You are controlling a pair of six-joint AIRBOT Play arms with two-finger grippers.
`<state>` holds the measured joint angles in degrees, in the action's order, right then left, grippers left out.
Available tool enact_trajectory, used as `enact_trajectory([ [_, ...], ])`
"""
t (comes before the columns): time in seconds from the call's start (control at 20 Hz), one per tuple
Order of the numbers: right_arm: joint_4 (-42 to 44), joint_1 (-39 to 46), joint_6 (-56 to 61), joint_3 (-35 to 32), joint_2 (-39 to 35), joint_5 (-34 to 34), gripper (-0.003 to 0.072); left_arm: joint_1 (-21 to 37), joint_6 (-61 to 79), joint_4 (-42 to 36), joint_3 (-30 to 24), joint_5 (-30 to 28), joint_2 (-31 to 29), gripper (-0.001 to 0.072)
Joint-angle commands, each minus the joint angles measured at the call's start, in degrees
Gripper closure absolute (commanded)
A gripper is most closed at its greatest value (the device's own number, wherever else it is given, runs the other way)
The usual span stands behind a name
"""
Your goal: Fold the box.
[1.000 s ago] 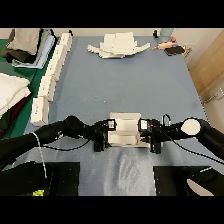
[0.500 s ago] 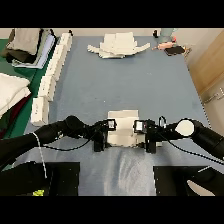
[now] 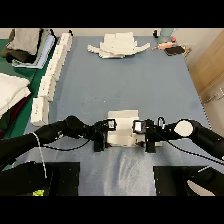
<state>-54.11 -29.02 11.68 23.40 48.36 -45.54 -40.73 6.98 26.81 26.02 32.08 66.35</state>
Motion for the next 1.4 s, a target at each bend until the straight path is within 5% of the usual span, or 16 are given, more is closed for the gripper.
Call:
enact_trajectory([
  [0.0, -10.6, 0.0, 15.52, 0.37, -2.97, -0.87, 0.041, 0.0, 0.0, 0.0, 0.04, -0.02, 0.0, 0.0094],
  [0.1, -23.91, 0.11, 38.42, 1.33, -5.64, -2.78, 0.0685, 0.0, 0.02, 0.0, 0.04, -0.02, 0.0, 0.0094],
  [0.3, -49.33, 1.49, 83.43, 4.04, -8.81, -13.18, 0.0686, 0.0, 0.0, 0.02, 0.04, -0.02, 0.0, 0.0094],
  [0.4, -52.68, 6.29, 99.32, 3.52, -8.22, -17.64, 0.0687, 0.0, 0.0, 0.02, 0.04, -0.02, 0.0, 0.0094],
  [0.5, -44.54, 12.81, 101.18, 2.27, -5.9, -17.42, 0.0687, 0.0, 0.0, 0.02, 0.04, -0.02, 0.0, 0.0094],
  [0.75, -17.38, 17.22, 84.48, 0.68, 0.26, -14.38, 0.0687, 0.0, 0.0, 0.0, 0.04, 0.0, 0.0, 0.0094],
  [1.2, -5.77, 17.22, 78.23, 0.7, -7.3, -19.02, 0.0685, 0.0, 0.0, 0.0, 0.04, -0.02, 0.0, 0.0094],
  [1.35, -1.18, 17.22, 74.53, 0.7, -7.56, -18.91, 0.0434, 0.0, 0.02, 0.02, 0.04, 0.0, 0.0, 0.0095],
])
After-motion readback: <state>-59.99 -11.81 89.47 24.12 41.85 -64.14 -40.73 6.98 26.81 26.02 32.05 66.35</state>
